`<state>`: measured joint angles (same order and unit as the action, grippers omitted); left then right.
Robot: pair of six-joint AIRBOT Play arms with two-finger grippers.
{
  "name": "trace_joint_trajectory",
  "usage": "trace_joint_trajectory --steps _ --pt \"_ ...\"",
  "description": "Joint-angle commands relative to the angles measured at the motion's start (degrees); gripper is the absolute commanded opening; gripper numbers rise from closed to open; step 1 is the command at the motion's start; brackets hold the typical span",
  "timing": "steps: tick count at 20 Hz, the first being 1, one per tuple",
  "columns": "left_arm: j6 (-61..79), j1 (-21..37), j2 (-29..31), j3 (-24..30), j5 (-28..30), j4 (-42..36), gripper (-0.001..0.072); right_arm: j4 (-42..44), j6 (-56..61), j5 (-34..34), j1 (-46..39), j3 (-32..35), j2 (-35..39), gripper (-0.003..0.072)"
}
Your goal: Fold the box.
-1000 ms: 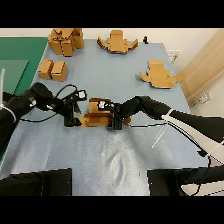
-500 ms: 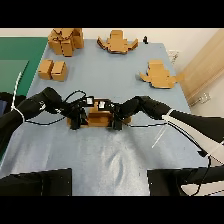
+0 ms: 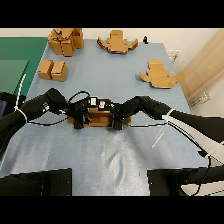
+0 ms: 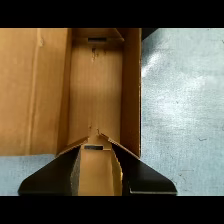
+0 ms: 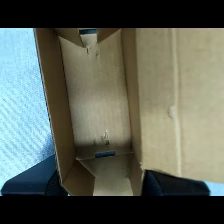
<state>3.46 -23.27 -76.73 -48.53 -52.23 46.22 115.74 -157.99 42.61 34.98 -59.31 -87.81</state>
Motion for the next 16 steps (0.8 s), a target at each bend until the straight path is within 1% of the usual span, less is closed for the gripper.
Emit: trace_joint_trajectory --steps 1,5,8,9,10,11,14,15,16 --pt "0.0 -0.83 -0.04 -0.02 1.31 -1.22 0.0284 0.02 0.0 -0.07 0.0 -0.02 -0.04 0.0515" --pt "-0.02 -0.98 -0.57 -0.02 1.25 -1.7 0.0284 0.0 -0.02 -0.07 0.0 -0.02 -0.04 0.0515" --pt "-0.02 -1.01 -0.66 -0.02 1.27 -5.62 0.0287 -0.02 -0.02 -0.07 0.0 -0.02 -0.04 0.0515" --pt "-0.04 -0.96 -0.66 -0.02 1.25 -6.73 0.0344 -0.02 -0.02 -0.07 0.0 -0.02 -0.04 0.0515" --pt "-0.28 -0.96 -0.66 -0.02 1.55 -7.56 0.0449 -0.02 -0.02 -0.07 0.0 -0.02 -0.04 0.0515" --pt "-0.76 -0.96 -0.66 -0.02 1.95 -7.69 0.0498 -0.04 -0.02 -0.07 0.0 -0.02 -0.04 0.0515" --pt "-1.55 -0.9 -0.63 -0.02 2.12 -6.88 0.0496 -0.04 -0.02 -0.07 0.0 -0.02 -0.04 0.0515" --pt "-1.73 -0.9 -0.48 -0.02 2.01 -6.21 0.0392 -0.07 -0.02 -0.07 -0.02 -0.02 -0.04 0.0515" --pt "-1.99 -0.9 -0.02 -0.04 1.01 -4.9 0.0182 -0.33 0.0 -0.07 -0.02 -0.02 -0.04 0.0515"
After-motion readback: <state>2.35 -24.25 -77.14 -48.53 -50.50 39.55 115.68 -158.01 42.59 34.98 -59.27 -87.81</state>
